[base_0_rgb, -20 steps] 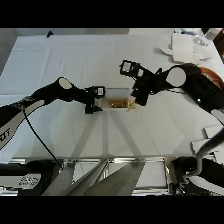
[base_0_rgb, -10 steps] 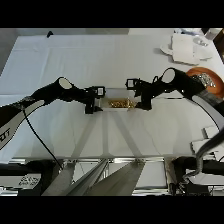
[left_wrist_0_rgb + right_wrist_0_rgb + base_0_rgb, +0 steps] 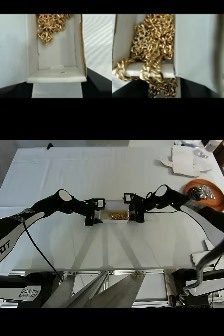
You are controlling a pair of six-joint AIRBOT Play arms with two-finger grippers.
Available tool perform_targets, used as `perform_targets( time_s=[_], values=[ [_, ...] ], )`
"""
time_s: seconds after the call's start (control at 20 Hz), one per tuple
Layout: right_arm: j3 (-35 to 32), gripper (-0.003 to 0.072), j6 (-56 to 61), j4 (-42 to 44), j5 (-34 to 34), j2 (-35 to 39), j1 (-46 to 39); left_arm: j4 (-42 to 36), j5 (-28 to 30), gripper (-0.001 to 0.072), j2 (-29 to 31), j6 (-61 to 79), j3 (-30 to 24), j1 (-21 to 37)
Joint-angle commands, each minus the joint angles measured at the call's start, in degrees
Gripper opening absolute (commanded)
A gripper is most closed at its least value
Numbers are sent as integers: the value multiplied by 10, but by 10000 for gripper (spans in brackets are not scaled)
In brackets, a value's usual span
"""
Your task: Fold the box and place the chain.
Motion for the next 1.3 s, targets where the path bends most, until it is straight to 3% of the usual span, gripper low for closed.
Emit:
perform_targets(
  time_s=[0.0, 0.1, 0.15, 0.5, 0.8, 1.25],
  values=[
    [-1, 224, -4, -46, 21, -8, 4, 0, 0, 276, 0, 1, 0, 0],
    [-1, 26, -2, -56, 37, -8, 3, 0, 0, 276, 0, 1, 0, 0],
    [-1, 11, 0, -56, 44, -8, 3, 0, 0, 276, 0, 1, 0, 0],
    [-1, 11, 2, -62, 49, 2, 3, 0, 0, 276, 0, 1, 0, 0],
    [-1, 11, 60, -64, -31, 23, 3, 0, 0, 276, 0, 1, 0, 0],
    [-1, 10, 146, -63, -66, 72, 3, 0, 0, 276, 0, 1, 0, 0]
  ],
)
